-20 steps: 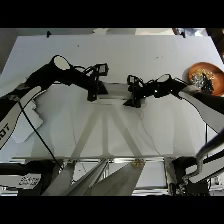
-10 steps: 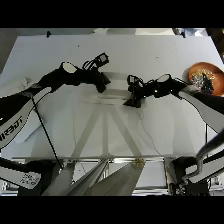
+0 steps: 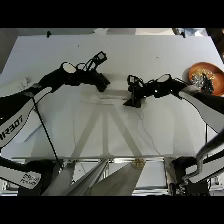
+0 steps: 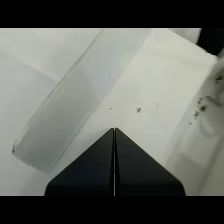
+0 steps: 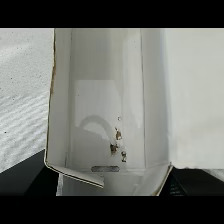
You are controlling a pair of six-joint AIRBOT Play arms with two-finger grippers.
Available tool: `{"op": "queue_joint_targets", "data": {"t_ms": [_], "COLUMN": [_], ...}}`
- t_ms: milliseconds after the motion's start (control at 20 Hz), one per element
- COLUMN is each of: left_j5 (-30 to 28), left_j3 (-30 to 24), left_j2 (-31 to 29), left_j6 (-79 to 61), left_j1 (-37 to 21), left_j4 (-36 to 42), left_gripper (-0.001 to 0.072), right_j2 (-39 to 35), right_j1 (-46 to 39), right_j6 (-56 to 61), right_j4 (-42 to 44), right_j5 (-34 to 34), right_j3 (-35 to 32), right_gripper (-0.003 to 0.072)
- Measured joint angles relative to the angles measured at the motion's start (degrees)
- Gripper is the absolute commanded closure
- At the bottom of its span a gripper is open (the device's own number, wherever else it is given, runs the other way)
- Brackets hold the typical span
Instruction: Fold the box and place the chain.
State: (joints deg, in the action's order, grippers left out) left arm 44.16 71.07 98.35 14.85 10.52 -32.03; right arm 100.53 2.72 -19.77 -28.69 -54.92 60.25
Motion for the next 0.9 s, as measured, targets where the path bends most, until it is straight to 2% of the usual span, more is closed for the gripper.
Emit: {"op": "queue_joint_targets", "data": {"t_ms": [200,400,450,500,550,600,900], "left_j5": [5.35,8.11,8.24,8.7,9.16,9.07,10.12], "left_j3": [0.0,0.0,-0.09,-0.33,-0.76,-1.29,-5.22], "left_j2": [-4.04,-7.8,-8.24,-8.44,-8.57,-8.57,-7.06], "left_j6": [0.22,0.33,0.35,0.31,-0.24,-1.33,-12.48], "left_j1": [-2.36,-4.74,-5.14,-5.38,-5.55,-5.73,-5.46], "left_j4": [-4.26,-13.75,-16.39,-18.82,-20.92,-22.34,-24.76], "left_gripper": [0.0702,0.0686,0.0631,0.0472,0.0267,0.0179,0.0164], "right_j2": [0.0,0.0,0.0,0.0,0.0,0.0,0.0], "right_j1": [0.0,0.0,0.0,0.0,0.0,0.0,0.0], "right_j6": [0.0,0.02,0.02,0.02,0.02,0.02,0.02], "right_j4": [0.02,0.04,0.04,0.04,0.04,0.04,0.04], "right_j5": [0.02,0.04,0.07,0.07,0.07,0.07,0.07], "right_j3": [0.0,0.0,0.0,0.0,0.0,0.0,0.0], "right_gripper": [0.0168,0.0168,0.0168,0.0168,0.0168,0.0168,0.0168]}}
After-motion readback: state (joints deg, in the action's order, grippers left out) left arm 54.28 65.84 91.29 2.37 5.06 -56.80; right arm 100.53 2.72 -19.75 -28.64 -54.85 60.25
